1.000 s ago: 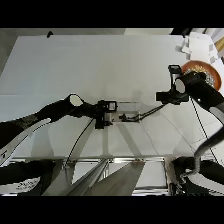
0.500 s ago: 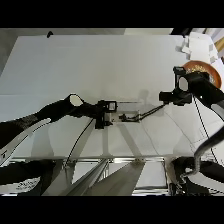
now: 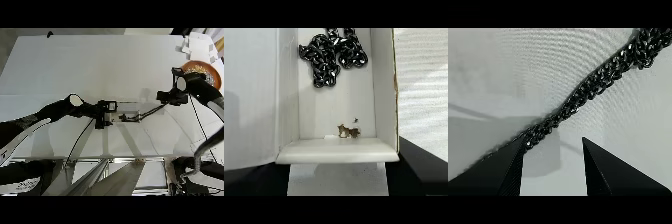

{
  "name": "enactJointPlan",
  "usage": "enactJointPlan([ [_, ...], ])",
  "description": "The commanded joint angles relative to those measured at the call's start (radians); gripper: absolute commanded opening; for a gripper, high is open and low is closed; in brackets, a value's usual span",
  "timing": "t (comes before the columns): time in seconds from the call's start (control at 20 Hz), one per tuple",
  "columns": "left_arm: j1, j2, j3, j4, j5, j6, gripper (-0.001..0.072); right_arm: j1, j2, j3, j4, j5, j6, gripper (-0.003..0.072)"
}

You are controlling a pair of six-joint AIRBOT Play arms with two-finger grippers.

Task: Fold the box and place the chain.

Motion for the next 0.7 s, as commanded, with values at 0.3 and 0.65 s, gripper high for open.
enactJointPlan([
  [0.3,0.0,0.001,0.0,0.0,0.0,0.0,0.0013,0.0,-0.033,0.0,-0.009,-0.012,0.0,0.0292],
  [0.65,0.0,0.001,0.0,0.0,0.0,0.0,0.0013,-0.001,-0.046,0.0,-0.008,-0.043,0.001,0.0246],
])
